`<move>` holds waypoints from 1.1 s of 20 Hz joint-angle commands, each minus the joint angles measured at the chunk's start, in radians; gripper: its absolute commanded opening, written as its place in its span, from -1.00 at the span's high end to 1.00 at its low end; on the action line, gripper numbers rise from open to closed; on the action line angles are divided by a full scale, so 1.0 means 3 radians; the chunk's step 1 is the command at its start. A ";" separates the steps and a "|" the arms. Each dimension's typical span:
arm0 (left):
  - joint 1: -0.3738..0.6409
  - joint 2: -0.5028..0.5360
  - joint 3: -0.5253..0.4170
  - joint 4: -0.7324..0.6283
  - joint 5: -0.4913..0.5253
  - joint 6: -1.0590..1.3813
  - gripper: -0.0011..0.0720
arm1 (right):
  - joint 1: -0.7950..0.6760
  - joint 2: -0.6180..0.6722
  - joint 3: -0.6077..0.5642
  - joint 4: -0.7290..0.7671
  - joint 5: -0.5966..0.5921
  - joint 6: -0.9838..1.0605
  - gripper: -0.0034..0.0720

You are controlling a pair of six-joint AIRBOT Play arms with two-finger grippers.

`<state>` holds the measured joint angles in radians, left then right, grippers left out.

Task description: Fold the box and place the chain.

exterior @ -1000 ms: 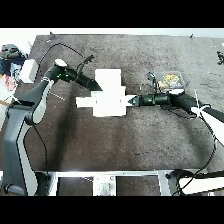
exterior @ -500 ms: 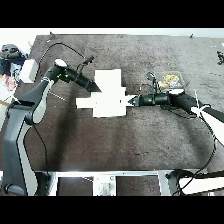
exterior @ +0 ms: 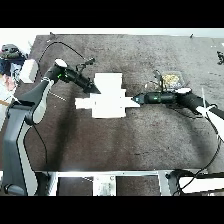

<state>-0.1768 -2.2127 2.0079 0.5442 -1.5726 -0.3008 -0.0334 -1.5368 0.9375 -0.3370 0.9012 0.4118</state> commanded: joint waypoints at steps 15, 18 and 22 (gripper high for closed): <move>-0.0010 -0.0089 -0.0263 -0.0041 0.0741 0.1518 0.94 | -0.0378 0.0127 0.0004 0.0018 -0.0014 -0.0057 -0.21; -0.0010 -0.0088 -0.0256 -0.0043 0.0744 0.1638 0.94 | -0.0378 0.0127 0.0004 0.0020 -0.0028 -0.0276 -0.21; -0.0009 -0.0088 -0.0256 -0.0043 0.0763 0.1642 0.94 | -0.0378 0.0127 0.0004 0.0114 -0.0025 -0.0687 -0.21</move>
